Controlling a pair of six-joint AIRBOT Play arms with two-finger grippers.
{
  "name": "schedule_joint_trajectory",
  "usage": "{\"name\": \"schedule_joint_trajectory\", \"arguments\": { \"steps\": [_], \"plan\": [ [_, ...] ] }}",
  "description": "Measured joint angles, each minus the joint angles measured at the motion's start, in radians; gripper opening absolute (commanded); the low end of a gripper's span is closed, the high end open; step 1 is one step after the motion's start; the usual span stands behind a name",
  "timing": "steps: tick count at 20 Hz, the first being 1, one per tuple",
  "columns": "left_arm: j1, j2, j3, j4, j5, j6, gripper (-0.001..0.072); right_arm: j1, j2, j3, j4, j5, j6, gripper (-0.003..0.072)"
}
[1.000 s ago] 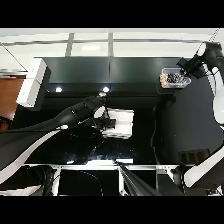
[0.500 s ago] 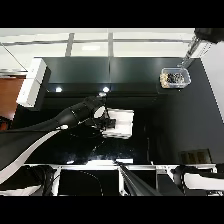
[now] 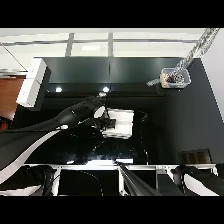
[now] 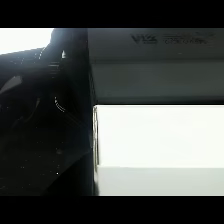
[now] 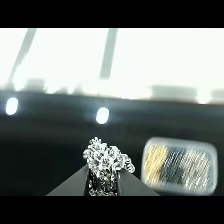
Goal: Fold the box and place the chain.
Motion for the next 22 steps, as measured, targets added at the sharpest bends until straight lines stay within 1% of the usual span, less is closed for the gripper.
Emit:
{"name": "schedule_joint_trajectory", "arguments": {
  "steps": [4,8,13,18,22],
  "plan": [
    [0.0,0.0,0.0,0.0,0.0,0.0,0.0028,0.068,0.058,-0.082,0.019,0.109,-0.014,0.0009],
    [0.0,0.0,0.0,0.0,0.0,0.0,0.0028,0.15,0.081,-0.154,0.024,0.161,-0.013,0.0009],
    [0.0,0.0,0.0,-0.004,-0.001,-0.001,0.0028,0.274,0.088,-0.212,0.034,0.177,0.004,0.0009],
    [0.0,0.0,0.0,-0.004,-0.001,-0.001,0.0028,0.402,0.09,-0.229,0.049,0.177,0.013,0.0009],
    [0.0,0.0,0.0,-0.004,0.0,-0.001,0.0028,0.459,0.09,-0.231,0.063,0.188,0.016,0.0009]
  ]
}}
